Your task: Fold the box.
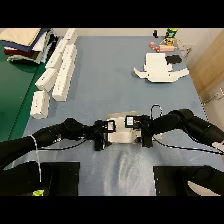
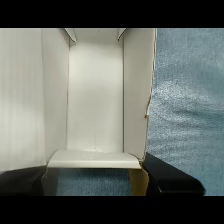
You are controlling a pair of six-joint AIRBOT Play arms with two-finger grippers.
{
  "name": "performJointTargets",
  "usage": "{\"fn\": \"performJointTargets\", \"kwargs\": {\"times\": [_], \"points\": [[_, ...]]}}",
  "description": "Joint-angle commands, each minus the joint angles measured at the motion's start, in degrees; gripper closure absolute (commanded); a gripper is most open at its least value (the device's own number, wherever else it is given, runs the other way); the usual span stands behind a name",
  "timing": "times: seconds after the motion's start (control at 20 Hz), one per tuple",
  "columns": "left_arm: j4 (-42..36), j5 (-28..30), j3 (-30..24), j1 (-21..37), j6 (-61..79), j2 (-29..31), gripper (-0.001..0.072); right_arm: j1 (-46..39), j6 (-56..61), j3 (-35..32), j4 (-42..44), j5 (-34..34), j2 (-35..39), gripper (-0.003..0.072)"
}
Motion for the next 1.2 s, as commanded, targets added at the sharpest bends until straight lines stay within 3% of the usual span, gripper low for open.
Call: {"fn": "performJointTargets", "kwargs": {"times": [0.0,0.1,0.15,0.4,0.55,0.75,1.0,1.15], "points": [[0.00,0.00,0.04,0.04,-0.04,0.00,0.0243,0.04,3.04,0.02,-1.16,-1.09,0.46,0.0197],[0.00,0.00,0.04,0.04,-0.04,0.00,0.0243,0.02,13.53,0.17,-6.27,-2.71,1.25,0.0543],[0.00,0.00,0.04,0.04,-0.02,0.00,0.0243,0.02,22.99,0.39,-11.04,-4.07,1.77,0.0677],[0.00,0.00,0.04,0.04,-0.04,0.00,0.0243,-1.81,70.84,1.55,-44.39,-11.23,8.66,0.0682],[0.00,0.00,0.04,0.04,-0.04,0.00,0.0243,-8.28,88.24,1.53,-49.94,-14.03,13.05,0.0682],[0.02,0.00,0.04,0.04,-0.04,0.00,0.0243,-17.84,89.11,0.37,-35.04,-14.75,9.64,0.0681],[0.00,0.00,0.04,0.04,-0.02,0.00,0.0243,-18.75,75.19,-0.72,-10.73,-12.41,0.92,0.0682],[0.00,0.00,0.04,0.04,-0.04,0.00,0.0243,-18.64,70.69,-0.70,-4.59,-11.76,-1.22,0.0682]]}}
